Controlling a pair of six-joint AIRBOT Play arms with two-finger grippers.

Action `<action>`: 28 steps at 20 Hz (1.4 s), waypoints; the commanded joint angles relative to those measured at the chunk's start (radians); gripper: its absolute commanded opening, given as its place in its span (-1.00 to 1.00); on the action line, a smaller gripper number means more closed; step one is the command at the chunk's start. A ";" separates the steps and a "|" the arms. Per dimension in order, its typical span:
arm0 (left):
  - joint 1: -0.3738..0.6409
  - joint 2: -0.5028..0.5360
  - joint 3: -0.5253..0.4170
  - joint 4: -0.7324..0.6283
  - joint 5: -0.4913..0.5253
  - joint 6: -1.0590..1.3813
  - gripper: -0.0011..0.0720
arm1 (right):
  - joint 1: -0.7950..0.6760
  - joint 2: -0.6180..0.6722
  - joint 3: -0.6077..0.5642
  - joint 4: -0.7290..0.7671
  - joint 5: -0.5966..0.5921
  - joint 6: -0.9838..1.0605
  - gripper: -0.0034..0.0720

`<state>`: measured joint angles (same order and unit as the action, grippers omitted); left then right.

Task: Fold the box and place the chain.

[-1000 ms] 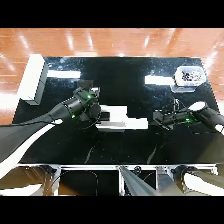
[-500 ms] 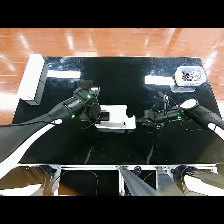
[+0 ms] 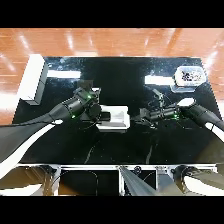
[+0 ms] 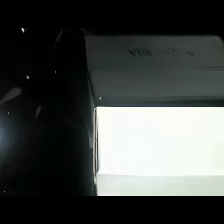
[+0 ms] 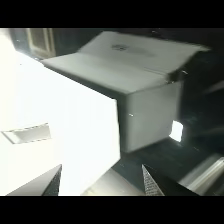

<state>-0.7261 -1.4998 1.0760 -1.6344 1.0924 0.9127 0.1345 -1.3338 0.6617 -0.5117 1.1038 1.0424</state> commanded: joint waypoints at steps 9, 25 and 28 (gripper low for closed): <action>0.000 -0.001 0.000 -0.002 0.003 0.001 -0.92 | 0.229 0.001 0.152 -0.220 -0.148 0.299 0.69; 0.000 -0.001 0.000 -0.002 0.003 0.000 -0.92 | 0.650 -0.005 0.359 -1.168 -0.095 1.222 0.63; -0.003 -0.001 0.000 -0.001 0.005 0.000 -0.92 | 0.653 -0.023 0.359 -1.172 -0.104 1.241 0.63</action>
<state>-0.7273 -1.4998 1.0760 -1.6363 1.0931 0.9127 0.7715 -1.3453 1.0161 -1.6348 0.9932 2.2238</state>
